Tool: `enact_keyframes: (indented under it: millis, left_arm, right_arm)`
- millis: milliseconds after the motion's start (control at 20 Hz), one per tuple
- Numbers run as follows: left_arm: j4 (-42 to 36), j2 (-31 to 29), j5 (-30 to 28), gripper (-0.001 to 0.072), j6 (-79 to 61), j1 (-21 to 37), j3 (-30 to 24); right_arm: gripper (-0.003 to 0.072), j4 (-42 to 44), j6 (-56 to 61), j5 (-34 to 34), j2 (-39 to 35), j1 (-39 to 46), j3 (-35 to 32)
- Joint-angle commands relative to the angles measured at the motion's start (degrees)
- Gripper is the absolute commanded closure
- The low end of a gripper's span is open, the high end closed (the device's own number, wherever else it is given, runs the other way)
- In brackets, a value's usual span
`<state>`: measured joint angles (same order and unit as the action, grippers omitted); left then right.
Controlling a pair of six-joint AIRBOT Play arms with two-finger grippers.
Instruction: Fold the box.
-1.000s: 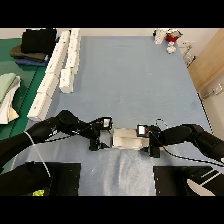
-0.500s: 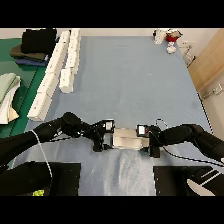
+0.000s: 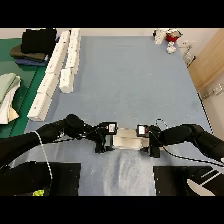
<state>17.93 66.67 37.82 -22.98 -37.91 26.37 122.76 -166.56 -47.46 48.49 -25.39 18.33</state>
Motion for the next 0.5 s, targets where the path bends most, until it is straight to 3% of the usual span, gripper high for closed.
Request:
enact_keyframes:
  millis: [0,450]
  left_arm:
    - [0.76,0.09,-3.08,0.0015,1.55,-1.51,0.04]
    - [1.57,0.15,-4.76,0.0015,2.05,-2.84,0.04]
  right_arm:
    - [0.0172,0.0,0.0,0.0,0.02,-0.07,0.04]
    - [0.0172,0.0,0.0,0.0,0.02,-0.07,0.04]
